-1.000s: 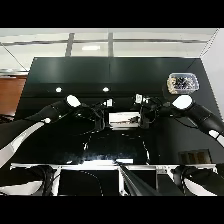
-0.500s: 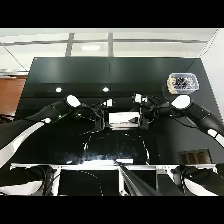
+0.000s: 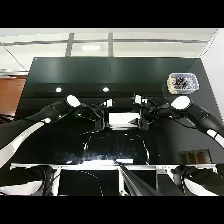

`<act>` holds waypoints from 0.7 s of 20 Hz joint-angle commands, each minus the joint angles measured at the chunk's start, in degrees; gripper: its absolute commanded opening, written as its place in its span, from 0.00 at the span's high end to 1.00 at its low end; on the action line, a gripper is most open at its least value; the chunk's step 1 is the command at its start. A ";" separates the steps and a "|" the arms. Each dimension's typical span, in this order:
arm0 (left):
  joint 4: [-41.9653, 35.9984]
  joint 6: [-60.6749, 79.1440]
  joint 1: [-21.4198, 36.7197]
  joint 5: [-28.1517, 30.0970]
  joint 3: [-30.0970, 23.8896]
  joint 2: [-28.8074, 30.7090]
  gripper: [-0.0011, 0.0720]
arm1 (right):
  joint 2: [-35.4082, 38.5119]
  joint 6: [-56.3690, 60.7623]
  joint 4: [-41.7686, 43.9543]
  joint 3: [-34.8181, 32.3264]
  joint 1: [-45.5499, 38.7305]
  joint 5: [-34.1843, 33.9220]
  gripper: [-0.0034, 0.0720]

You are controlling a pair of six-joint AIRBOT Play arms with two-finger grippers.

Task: Fold the box and place the chain.

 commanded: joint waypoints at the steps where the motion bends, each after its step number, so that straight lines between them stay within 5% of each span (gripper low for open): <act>1: 0.00 -0.02 -0.02 0.02 0.00 -0.04 0.31 | -0.04 0.00 0.04 -0.02 0.02 0.00 0.31; 8: 0.00 -0.02 -0.02 0.00 0.00 -0.04 0.31 | -0.02 0.02 0.31 0.00 0.02 -0.22 0.31; 9: 0.00 -0.02 -0.02 0.00 0.00 -0.04 0.31 | -0.02 0.04 0.31 0.00 0.02 -0.22 0.39; 10: 0.00 -0.02 -0.02 0.00 0.00 -0.04 0.31 | -0.02 0.13 0.31 0.00 0.02 -0.20 0.63; 14: 0.00 -0.02 -0.02 0.00 0.00 -0.04 0.31 | -0.02 0.11 0.26 0.00 0.02 -0.17 0.69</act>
